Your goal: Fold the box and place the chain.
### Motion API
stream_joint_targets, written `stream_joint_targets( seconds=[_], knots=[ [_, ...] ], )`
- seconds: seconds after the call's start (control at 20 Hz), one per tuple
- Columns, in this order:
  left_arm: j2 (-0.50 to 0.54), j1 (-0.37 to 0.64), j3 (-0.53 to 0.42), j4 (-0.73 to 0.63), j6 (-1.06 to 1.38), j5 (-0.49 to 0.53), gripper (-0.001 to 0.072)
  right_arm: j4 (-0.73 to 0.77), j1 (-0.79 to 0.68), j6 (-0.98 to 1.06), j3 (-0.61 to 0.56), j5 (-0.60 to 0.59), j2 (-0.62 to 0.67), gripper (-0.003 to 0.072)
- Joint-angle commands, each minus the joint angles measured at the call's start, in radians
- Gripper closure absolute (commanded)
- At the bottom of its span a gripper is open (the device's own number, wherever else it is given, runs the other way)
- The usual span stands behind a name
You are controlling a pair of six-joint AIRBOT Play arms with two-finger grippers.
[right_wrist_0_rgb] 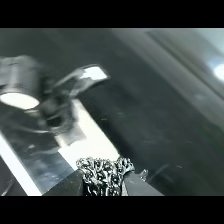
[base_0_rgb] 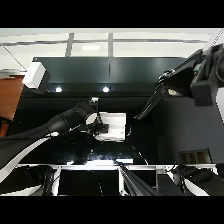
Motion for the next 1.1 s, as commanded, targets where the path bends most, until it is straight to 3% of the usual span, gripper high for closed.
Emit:
stream_joint_targets(
  seconds=[0.0, 0.2, 0.55, 0.85, 1.05],
  knots=[
    [0.0, 0.0, 0.0, 0.001, 0.0, 0.008, 0.0682, 0.132, 0.05, -0.025, 0.0, 0.009, -0.008, 0.0664],
    [0.0, 0.0, 0.0, 0.001, 0.0, 0.008, 0.0682, 0.288, 0.05, -0.062, 0.0, -0.02, -0.027, 0.0664],
    [0.0, 0.0, 0.0, 0.001, 0.0, 0.008, 0.0682, 0.291, 0.098, -0.058, -0.021, -0.033, -0.082, 0.0664],
    [0.0, 0.0, 0.0, 0.001, 0.0, 0.014, 0.0682, 0.161, 0.179, -0.031, -0.2, -0.122, -0.111, 0.0664],
    [0.0, 0.0, 0.0, 0.0, 0.0, 0.027, 0.0682, 0.182, 0.179, -0.021, -0.363, -0.213, -0.112, 0.0663]
  ],
)
